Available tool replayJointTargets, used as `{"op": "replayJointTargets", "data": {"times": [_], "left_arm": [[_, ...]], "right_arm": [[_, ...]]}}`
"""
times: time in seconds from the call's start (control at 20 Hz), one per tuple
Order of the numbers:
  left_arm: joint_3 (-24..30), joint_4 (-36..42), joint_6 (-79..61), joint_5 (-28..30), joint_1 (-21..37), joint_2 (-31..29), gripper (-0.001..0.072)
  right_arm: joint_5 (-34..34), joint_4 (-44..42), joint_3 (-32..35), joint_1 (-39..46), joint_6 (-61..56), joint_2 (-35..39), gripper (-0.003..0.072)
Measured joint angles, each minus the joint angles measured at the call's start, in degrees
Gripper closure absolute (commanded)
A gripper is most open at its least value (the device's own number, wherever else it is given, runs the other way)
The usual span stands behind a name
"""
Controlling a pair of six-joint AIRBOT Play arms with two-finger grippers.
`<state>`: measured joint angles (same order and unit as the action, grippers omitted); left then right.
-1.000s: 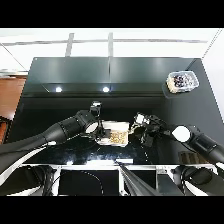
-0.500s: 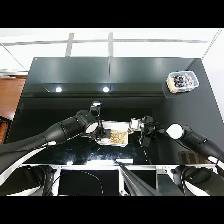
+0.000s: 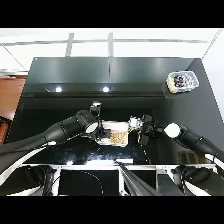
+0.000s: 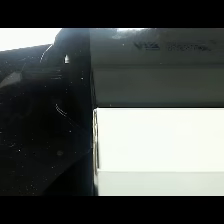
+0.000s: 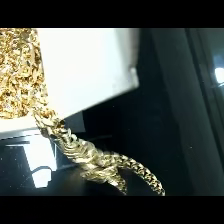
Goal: Fold the box and place the chain.
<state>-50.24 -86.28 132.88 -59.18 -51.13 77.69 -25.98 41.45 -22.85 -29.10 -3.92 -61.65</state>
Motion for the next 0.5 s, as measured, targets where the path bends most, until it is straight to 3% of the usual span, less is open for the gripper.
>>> {"op": "replayJointTargets", "data": {"times": [0.5], "left_arm": [[0.0, 0.0, 0.0, 0.0, 0.0, 0.0, 0.0674]], "right_arm": [[-4.6, -0.5, -1.7, 0.2, -10.4, 4.3, 0.0627]]}}
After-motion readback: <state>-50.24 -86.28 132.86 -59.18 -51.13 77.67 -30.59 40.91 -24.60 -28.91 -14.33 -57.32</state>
